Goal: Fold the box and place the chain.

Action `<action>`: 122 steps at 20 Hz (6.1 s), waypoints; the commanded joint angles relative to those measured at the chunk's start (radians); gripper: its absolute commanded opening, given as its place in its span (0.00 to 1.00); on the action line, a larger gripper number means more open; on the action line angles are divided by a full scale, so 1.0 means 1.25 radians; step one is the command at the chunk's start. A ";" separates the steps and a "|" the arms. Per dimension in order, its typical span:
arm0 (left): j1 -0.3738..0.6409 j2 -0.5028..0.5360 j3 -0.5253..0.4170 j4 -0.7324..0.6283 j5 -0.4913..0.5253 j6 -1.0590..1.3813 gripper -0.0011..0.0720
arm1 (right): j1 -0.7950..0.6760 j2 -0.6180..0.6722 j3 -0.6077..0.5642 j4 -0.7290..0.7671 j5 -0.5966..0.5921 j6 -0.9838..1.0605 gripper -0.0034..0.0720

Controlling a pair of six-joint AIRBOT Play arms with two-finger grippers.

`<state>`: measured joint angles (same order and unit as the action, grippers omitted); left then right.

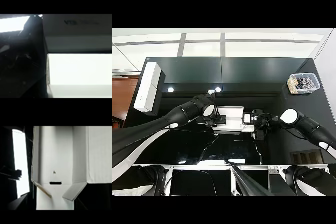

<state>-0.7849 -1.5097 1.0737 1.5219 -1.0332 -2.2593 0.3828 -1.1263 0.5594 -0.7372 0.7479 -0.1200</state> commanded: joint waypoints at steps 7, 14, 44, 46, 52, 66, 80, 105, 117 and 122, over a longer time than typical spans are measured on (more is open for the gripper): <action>0.001 -0.004 0.002 0.005 -0.014 0.000 0.06 | 0.000 -0.024 0.001 0.114 -0.021 -0.070 0.37; 0.001 -0.004 0.002 0.002 -0.015 0.000 0.06 | 0.025 -0.067 -0.003 0.253 -0.049 -0.021 0.36; 0.002 -0.004 0.002 0.002 -0.015 0.000 0.06 | -0.360 0.122 0.081 0.015 0.265 0.935 0.08; 0.002 -0.004 0.002 0.003 -0.016 0.000 0.06 | -0.476 0.119 0.056 -0.062 0.250 1.053 0.08; 0.002 -0.004 0.002 0.003 -0.019 0.000 0.06 | -0.441 -0.047 -0.025 0.056 0.273 1.104 0.08; 0.002 -0.004 0.002 0.003 -0.021 0.000 0.06 | -0.232 -0.203 0.150 0.188 0.374 0.930 0.77; 0.002 -0.004 0.002 0.002 -0.018 0.000 0.06 | 0.074 -0.203 0.298 -0.177 0.195 1.447 0.59; 0.002 -0.004 0.002 0.003 -0.019 0.000 0.06 | 0.246 -0.247 0.360 -0.507 0.243 1.866 0.45; 0.002 -0.004 0.002 0.002 -0.019 0.000 0.06 | 0.271 -0.276 0.392 -0.569 0.280 1.946 0.44; 0.002 -0.004 0.002 0.002 -0.020 0.000 0.06 | 0.287 -0.287 0.421 -0.604 0.302 1.950 0.30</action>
<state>-0.7841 -1.5143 1.0752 1.5242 -1.0550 -2.2593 0.7338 -1.4788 1.0714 -1.4685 1.1080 2.3093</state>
